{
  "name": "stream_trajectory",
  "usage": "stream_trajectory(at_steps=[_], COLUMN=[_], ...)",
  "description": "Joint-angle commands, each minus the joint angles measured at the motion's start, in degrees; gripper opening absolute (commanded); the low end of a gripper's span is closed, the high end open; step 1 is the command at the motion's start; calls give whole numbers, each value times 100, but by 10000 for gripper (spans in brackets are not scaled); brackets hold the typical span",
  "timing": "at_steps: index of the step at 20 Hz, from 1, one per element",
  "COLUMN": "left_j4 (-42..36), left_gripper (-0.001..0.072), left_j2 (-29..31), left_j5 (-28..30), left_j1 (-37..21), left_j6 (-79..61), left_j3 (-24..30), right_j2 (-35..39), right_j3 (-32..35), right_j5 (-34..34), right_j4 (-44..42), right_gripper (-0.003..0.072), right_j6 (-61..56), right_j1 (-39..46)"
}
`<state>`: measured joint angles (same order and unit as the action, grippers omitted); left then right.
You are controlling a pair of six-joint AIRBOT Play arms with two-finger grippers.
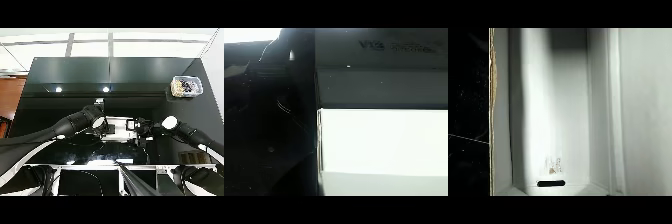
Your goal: Fold the box and place the chain.
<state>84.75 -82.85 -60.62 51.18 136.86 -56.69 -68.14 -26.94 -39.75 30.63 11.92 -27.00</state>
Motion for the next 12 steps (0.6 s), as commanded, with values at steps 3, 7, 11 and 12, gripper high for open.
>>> stream_trajectory(at_steps=[3, 7, 11, 12], left_j4=[9, 17, 20, 20], left_gripper=[29, 29, 30, 30], left_j2=[0, 0, 0, 0], left_j5=[-92, -122, -120, -118], left_j1=[2, 2, 2, 2], left_j6=[-13, -13, -13, -13], left_j3=[-4, -4, -2, -4], right_j2=[474, 1209, 1309, 1309], right_j3=[-9, -7, 37, 57], right_j5=[-13, -636, -835, -802], right_j4=[442, 1567, 2024, 2022], right_gripper=[602, 601, 601, 600], right_j6=[-535, -1379, -1541, -1508], right_j1=[101, 271, 308, 308])
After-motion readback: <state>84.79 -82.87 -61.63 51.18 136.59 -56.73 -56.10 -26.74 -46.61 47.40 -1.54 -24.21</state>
